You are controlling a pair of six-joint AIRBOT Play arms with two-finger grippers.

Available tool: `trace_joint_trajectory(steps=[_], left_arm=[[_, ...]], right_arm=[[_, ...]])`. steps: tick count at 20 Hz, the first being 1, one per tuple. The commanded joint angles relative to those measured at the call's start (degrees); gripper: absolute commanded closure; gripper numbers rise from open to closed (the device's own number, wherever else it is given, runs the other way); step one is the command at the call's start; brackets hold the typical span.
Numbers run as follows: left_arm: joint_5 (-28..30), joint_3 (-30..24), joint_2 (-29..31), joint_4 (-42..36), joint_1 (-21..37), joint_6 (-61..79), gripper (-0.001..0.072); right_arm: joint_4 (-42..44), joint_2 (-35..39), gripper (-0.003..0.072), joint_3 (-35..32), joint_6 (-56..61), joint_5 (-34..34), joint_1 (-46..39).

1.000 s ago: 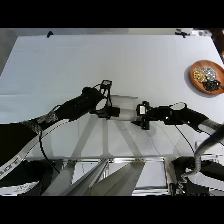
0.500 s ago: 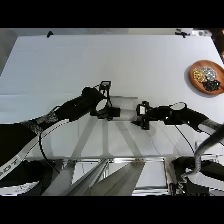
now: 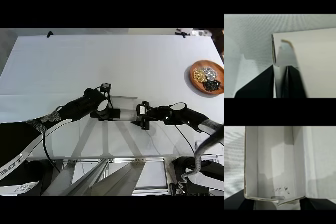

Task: Fold the box and place the chain.

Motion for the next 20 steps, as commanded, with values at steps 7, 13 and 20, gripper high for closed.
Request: trace_joint_trajectory(steps=[7, 13, 20], left_arm=[[2.86, -0.02, -0.13, -0.96, 0.02, -0.57, 0.0575], [2.49, -0.02, -0.17, -1.20, 0.02, -0.50, 0.0697], [1.66, -0.02, -0.15, -1.18, 0.09, -0.37, 0.0389]], right_arm=[[-0.02, 0.04, 0.0265, 0.02, 0.00, 0.02, 0.02], [-0.02, 0.04, 0.0265, 0.02, 0.00, 0.02, 0.02], [-0.02, 0.04, 0.0265, 0.02, -0.02, 0.02, 0.02]])
